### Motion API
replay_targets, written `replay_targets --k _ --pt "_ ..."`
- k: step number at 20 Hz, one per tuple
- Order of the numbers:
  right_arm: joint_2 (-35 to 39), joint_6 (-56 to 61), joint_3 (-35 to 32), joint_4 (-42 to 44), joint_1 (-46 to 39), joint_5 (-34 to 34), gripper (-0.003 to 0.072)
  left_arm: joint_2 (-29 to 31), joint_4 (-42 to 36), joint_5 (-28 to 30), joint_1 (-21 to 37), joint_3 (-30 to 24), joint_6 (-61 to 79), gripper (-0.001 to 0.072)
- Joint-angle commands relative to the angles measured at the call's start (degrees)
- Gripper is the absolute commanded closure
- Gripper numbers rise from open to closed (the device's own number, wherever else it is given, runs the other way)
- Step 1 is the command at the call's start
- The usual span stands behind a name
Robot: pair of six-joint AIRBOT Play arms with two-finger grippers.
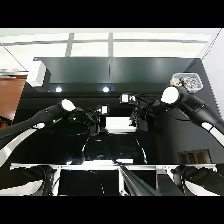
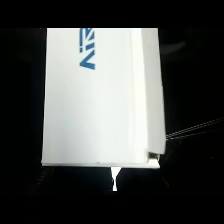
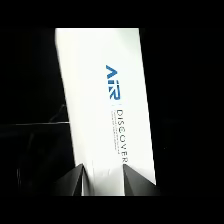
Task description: Fold the box and place the chain.
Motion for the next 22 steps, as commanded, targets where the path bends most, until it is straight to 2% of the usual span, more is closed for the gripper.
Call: replay_targets --k 1,22 --pt "0.02 0.0 -0.96 0.15 0.17 -1.16 0.0448 -0.04 0.0 0.0 0.0 0.04 -0.02 0.0246" --pt "1.25 0.68 -0.94 2.32 -0.98 -1.88 0.0447 -0.04 0.0 0.0 0.0 0.04 -0.02 0.0246"
